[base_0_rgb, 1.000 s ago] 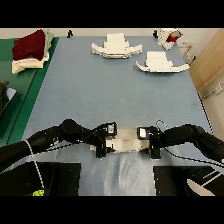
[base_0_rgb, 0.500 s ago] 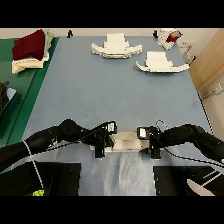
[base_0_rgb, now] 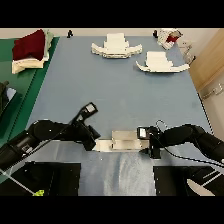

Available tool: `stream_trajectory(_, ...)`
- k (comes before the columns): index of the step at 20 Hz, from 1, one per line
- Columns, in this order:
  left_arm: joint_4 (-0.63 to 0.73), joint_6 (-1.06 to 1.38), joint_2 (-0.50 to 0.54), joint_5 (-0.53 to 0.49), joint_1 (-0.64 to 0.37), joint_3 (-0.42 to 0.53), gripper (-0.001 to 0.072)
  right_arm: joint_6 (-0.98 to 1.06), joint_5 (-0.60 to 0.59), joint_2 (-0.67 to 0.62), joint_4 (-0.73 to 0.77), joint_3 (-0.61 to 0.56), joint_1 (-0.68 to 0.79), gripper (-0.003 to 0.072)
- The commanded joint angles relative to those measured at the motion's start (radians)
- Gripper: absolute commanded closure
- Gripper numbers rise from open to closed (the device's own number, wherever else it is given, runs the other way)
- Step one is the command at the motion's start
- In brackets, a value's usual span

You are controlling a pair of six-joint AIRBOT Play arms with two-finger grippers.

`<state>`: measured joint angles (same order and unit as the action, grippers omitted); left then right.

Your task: Fold the box.

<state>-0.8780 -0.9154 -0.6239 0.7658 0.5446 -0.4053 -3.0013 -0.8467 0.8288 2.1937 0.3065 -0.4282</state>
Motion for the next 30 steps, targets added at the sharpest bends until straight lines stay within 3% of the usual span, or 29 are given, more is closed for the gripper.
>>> stream_trajectory(1,-0.262,-0.6,0.118,0.122,-0.143,0.0,0.0697,0.0,0.0,-0.001,0.0,0.0,0.0,0.0197)
stream_trajectory(3,-0.28,-0.697,0.117,0.251,-0.229,0.006,0.0697,0.0,0.0,-0.001,0.0,0.0,0.0,0.0197)
stream_trajectory(6,-0.189,-0.733,0.083,0.282,-0.262,0.056,0.0697,0.0,0.0,-0.001,0.0,0.0,0.0,0.0197)
stream_trajectory(8,-0.06,-0.706,0.035,0.214,-0.227,0.108,0.0698,0.0,0.0,-0.001,0.0,0.0,0.0,0.0197)
stream_trajectory(11,0.077,-0.676,-0.058,0.033,-0.1,0.167,0.0698,0.0,0.0,-0.001,0.0,0.0,0.0,0.0197)
stream_trajectory(14,0.206,-0.651,-0.148,-0.144,0.069,0.167,0.0698,0.0,0.001,-0.001,0.0,0.0,0.0,0.0197)
stream_trajectory(16,0.25,-0.647,-0.189,-0.203,0.158,0.155,0.0698,0.0,0.0,-0.001,0.0,0.0,0.0,0.0197)
stream_trajectory(21,0.249,-0.647,-0.187,-0.206,0.196,0.077,0.0698,0.0,0.0,-0.001,0.0,0.0,0.0,0.0197)
stream_trajectory(27,0.25,-0.648,-0.164,-0.203,0.196,0.063,0.0694,0.0,0.001,-0.001,0.0,0.0,0.0,0.0197)
stream_trajectory(28,0.249,-0.647,-0.162,-0.204,0.196,0.06,0.0576,0.0,0.0,-0.001,0.0,0.0,0.0,0.0197)
stream_trajectory(29,0.25,-0.648,-0.16,-0.205,0.196,0.055,0.0321,0.0,0.0,-0.001,0.0,0.0,0.0,0.0198)
stream_trajectory(30,0.248,-0.647,-0.161,-0.205,0.196,0.049,0.029,0.0,0.0,-0.001,0.0,0.0,0.0,0.0197)
